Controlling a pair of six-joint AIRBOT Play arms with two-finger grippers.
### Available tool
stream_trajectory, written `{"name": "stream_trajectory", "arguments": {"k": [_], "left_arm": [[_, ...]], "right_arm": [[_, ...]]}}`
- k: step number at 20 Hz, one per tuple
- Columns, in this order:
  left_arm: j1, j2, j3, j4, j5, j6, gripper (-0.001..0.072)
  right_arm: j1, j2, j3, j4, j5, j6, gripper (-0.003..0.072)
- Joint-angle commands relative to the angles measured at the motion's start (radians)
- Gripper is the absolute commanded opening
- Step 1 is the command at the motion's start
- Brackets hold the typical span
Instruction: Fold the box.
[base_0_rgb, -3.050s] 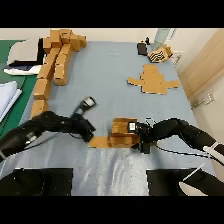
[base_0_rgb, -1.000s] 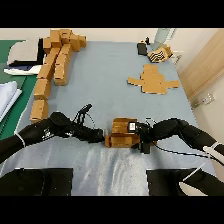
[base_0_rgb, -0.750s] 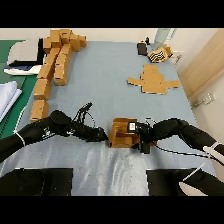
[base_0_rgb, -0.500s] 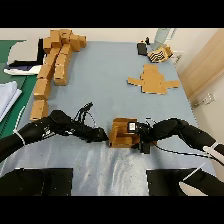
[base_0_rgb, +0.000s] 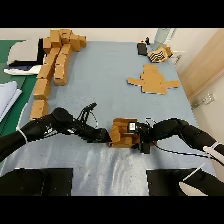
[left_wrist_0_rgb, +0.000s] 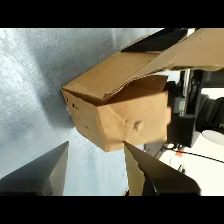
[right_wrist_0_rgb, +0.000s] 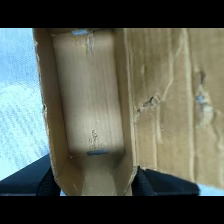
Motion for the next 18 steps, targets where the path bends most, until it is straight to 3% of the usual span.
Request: {"name": "stream_trajectory", "arguments": {"k": [1, 7, 13, 18], "left_arm": [[-0.019, -0.018, 0.004, -0.019, -0.001, 0.003, 0.0533], [-0.019, -0.018, 0.003, -0.035, 0.132, -0.001, 0.0533], [-0.058, -0.018, 0.007, -0.039, 0.142, 0.003, 0.0533], [-0.132, -0.018, 0.061, 0.069, 0.22, -0.066, 0.0533]], "right_arm": [[0.0, 0.0, 0.0, 0.0, 0.0, 0.0, 0.0511], [0.0, 0.0, 0.0, 0.0, 0.0, 0.0, 0.0512], [0.0, 0.0, 0.0, 0.0, 0.0, 0.0, 0.0511], [0.0, 0.0, 0.0, 0.0, 0.0, 0.0, 0.0512]]}}
